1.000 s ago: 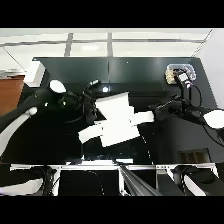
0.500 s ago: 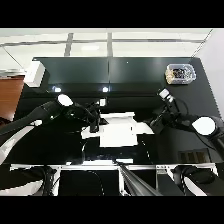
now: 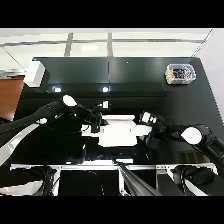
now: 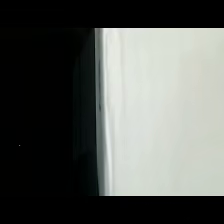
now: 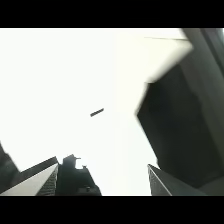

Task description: Fold the box and place the chain.

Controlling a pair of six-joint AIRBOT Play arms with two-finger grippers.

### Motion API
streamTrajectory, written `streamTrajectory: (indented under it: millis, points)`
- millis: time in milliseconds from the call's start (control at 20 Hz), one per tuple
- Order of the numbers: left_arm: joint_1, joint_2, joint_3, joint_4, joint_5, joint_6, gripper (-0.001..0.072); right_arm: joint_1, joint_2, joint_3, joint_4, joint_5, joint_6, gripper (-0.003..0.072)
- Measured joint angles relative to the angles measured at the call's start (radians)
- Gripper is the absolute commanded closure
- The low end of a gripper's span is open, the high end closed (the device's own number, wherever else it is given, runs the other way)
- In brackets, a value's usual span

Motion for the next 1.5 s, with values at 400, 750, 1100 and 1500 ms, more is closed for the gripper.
streamTrajectory:
  millis: [400, 750, 1100, 1500]
  points:
    - [0.0, -0.002, 0.0, 0.002, 0.002, 0.001, 0.0684, 0.047, -0.034, -0.009, 0.011, 0.094, -0.233, 0.0058]
    - [0.0, -0.002, 0.0, 0.002, 0.002, 0.001, 0.0684, 0.158, -0.133, -0.009, 0.053, -0.028, -0.306, 0.0058]
    - [0.0, -0.002, 0.0, 0.003, 0.004, 0.001, 0.0684, 0.232, -0.185, 0.001, 0.084, -0.169, -0.297, 0.0058]
    - [0.0, -0.002, 0.0, 0.003, 0.003, 0.0, 0.0684, 0.133, -0.149, 0.069, 0.061, -0.193, -0.259, 0.0058]
